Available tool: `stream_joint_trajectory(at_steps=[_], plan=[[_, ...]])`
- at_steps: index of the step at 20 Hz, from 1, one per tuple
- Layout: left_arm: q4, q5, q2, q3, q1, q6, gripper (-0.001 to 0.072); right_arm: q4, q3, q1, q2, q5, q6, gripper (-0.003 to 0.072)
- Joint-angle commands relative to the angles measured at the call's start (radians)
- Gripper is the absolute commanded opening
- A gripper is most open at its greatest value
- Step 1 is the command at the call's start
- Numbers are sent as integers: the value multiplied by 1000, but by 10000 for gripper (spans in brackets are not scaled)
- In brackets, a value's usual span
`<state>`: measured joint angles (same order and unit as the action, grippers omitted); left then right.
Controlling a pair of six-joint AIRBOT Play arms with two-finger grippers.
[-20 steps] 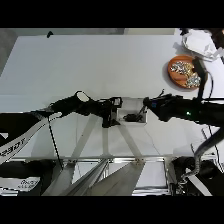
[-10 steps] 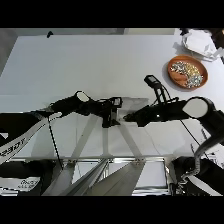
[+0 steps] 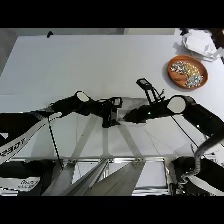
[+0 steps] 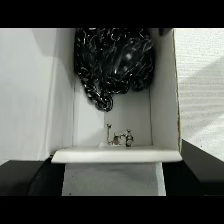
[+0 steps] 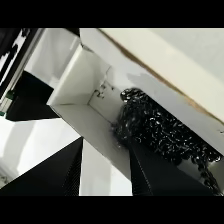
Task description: Fold the box and place the chain.
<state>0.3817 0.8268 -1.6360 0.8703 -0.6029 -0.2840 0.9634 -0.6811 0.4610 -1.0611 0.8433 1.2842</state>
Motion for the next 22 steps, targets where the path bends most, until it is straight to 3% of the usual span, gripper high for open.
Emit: stream_joint_trajectory(at_steps=[1,5,8,10,13,18,22], plan=[[0,0,0,0,1,0,210,10,-11,-64,89,55,-2,320],[0,0,0,0,1,0,210,168,-23,-256,304,144,45,317],[0,0,0,0,1,0,210,274,-23,-423,333,128,58,316],[0,0,0,0,1,0,210,373,-32,-500,278,89,58,319],[0,0,0,0,1,0,210,425,-109,-544,108,72,52,416],[0,0,0,0,1,0,210,431,-241,-486,-197,28,53,411],[0,0,0,0,1,0,210,504,-270,-421,-324,-27,125,403]])
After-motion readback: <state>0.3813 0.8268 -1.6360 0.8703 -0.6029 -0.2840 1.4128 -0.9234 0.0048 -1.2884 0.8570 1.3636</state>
